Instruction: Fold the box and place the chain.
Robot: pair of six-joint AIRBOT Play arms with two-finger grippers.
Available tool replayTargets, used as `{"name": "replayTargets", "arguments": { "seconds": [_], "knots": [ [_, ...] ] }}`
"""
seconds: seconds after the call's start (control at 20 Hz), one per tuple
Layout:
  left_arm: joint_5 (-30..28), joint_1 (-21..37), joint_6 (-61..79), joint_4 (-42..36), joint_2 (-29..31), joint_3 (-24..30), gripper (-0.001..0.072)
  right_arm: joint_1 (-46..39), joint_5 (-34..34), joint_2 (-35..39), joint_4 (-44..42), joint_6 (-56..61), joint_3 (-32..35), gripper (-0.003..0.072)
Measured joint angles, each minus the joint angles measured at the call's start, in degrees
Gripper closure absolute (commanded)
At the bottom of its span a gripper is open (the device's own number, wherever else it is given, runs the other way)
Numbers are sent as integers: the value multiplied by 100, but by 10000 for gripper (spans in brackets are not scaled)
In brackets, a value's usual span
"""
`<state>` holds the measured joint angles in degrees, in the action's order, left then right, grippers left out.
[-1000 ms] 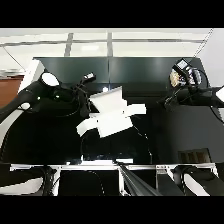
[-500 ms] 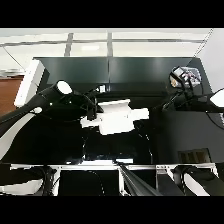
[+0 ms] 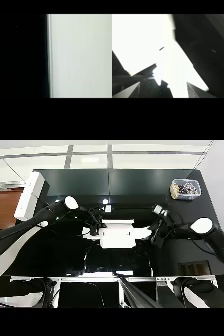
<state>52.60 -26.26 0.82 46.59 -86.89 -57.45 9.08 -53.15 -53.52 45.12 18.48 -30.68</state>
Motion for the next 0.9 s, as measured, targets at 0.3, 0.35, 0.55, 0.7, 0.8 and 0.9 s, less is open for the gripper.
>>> {"name": "replayTargets", "arguments": {
  "seconds": [0.3,0.35,0.55,0.7,0.8,0.9],
  "knots": [
    [9,-48,48,-37,-17,0,680,800,603,-251,-48,-1248,280,4],
    [17,-50,44,-42,-17,2,680,876,649,-280,-52,-1351,295,4],
    [2,-57,31,-76,-83,7,681,1058,758,-361,39,-1615,323,4],
    [9,-66,28,-125,-208,4,681,1228,881,-470,103,-1685,363,4],
    [15,-76,28,-146,-254,0,681,1318,968,-555,114,-1714,378,4],
    [20,-81,28,-144,-282,0,681,1368,1126,-625,-2,-1725,387,4]
  ]
}}
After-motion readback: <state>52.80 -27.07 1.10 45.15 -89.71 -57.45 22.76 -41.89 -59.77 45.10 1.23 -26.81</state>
